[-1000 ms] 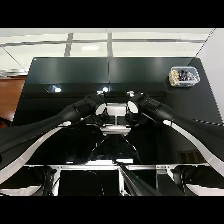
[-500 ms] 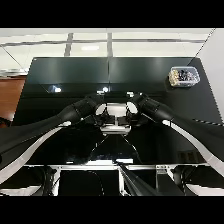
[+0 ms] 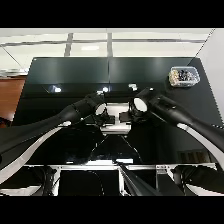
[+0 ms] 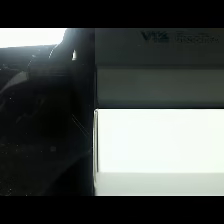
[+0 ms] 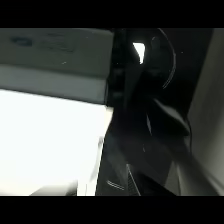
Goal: Fold the box and place the chain.
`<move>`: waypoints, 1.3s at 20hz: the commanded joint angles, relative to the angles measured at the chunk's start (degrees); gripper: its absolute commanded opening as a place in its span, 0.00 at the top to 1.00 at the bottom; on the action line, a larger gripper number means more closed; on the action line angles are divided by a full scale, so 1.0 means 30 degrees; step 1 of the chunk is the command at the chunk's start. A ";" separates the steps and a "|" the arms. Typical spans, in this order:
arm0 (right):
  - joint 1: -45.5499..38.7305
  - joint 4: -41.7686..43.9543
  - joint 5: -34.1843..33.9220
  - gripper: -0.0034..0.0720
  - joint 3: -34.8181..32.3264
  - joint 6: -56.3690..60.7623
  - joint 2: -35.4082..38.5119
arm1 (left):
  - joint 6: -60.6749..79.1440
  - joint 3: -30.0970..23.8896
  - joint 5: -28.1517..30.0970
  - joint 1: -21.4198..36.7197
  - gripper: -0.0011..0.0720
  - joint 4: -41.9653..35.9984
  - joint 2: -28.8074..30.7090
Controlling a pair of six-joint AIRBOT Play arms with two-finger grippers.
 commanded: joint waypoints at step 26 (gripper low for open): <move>-1.6764 -0.1435 -0.5829 0.06 0.4459 -0.4299 -0.3031 | 0.0044 0.0000 -0.0051 0.0022 0.95 0.0000 0.0000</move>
